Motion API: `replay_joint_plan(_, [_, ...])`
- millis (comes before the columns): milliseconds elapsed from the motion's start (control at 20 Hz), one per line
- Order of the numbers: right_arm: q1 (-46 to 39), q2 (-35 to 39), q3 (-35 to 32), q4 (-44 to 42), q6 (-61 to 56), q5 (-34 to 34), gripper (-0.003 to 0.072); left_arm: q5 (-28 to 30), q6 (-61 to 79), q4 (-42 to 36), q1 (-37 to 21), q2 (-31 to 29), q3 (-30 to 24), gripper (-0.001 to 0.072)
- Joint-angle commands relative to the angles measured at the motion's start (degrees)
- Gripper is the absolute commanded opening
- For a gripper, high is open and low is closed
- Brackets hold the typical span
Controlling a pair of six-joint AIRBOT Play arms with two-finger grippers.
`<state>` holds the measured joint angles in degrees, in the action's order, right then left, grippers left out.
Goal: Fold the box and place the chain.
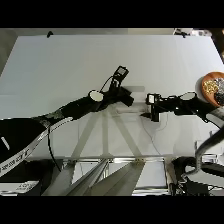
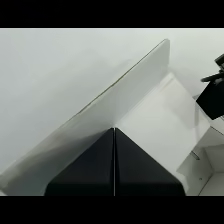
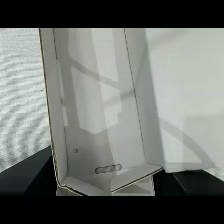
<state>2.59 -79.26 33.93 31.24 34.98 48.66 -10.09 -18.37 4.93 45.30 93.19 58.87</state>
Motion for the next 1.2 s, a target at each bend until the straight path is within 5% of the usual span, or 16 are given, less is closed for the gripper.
replay_joint_plan(0, [-0.04,0.04,0.04,0.00,0.00,0.02,0.0411,-6.71,-4.35,-0.98,-1.88,1.49,-0.02,0.0009])
replay_joint_plan(150, [-0.04,0.04,0.04,0.00,0.00,0.02,0.0411,-14.05,-9.75,2.19,-5.77,1.86,-0.02,0.0007])
replay_joint_plan(550, [-0.04,0.04,0.04,0.00,0.00,0.02,0.0411,-31.10,-20.37,25.79,-11.10,1.86,2.67,0.0008])
replay_joint_plan(1150, [-0.04,0.04,0.04,0.00,0.00,0.00,0.0411,-27.78,-15.91,26.43,-11.13,0.39,5.81,0.0012])
